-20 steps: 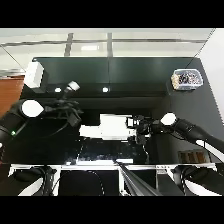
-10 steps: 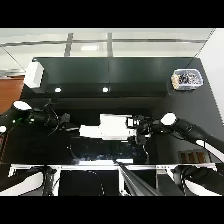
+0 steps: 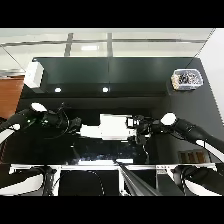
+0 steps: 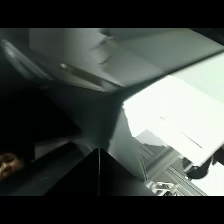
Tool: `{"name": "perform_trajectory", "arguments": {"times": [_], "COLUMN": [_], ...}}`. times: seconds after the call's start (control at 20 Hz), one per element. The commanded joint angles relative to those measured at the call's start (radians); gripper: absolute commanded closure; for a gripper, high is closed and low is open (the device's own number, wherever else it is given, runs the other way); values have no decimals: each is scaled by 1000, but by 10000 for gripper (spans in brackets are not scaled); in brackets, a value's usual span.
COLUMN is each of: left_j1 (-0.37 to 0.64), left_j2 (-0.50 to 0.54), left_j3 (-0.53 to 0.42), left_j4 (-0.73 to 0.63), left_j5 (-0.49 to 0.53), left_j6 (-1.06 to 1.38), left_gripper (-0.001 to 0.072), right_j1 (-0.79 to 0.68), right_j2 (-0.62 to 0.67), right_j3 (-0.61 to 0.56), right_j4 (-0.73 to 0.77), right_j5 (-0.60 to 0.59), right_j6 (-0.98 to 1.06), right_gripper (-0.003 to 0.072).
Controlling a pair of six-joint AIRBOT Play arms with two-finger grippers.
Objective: Fold the box and place the chain.
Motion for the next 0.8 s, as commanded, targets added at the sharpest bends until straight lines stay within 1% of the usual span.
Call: {"name": "perform_trajectory", "arguments": {"times": [0.0, 0.1, 0.2, 0.35, 0.4, 0.45, 0.5, 0.55, 0.6, 0.75], "left_j1": [-51, -81, -83, -68, -65, -61, -57, -55, -55, -75], "left_j2": [-3, -3, -3, -3, -3, -3, -3, -3, -3, -3], "left_j3": [0, 0, 0, 14, 23, 33, 45, 58, 71, 93], "left_j4": [-92, -94, -94, -105, -105, -106, -106, -106, -108, -149], "left_j5": [5, 26, 21, -37, -48, -57, -68, -74, -85, -124], "left_j6": [82, 86, 93, 146, 146, 146, 146, 145, 144, 145], "left_gripper": [686, 687, 686, 685, 648, 509, 314, 141, 65, 68], "right_j1": [1, 1, 1, 1, 1, 1, 1, 1, 1, 1], "right_j2": [0, 0, 0, 0, 0, 0, 0, 0, 0, 0], "right_j3": [0, 0, 0, 0, 0, 0, 0, 0, 0, 0], "right_j4": [0, 0, 0, 0, 0, 0, 0, 0, 0, 0], "right_j5": [0, 0, 0, 0, 0, 0, 0, 0, 0, 0], "right_j6": [0, 0, 0, 0, 0, 0, 0, 0, 0, 0], "right_gripper": [464, 464, 464, 464, 464, 464, 464, 464, 464, 464]}}
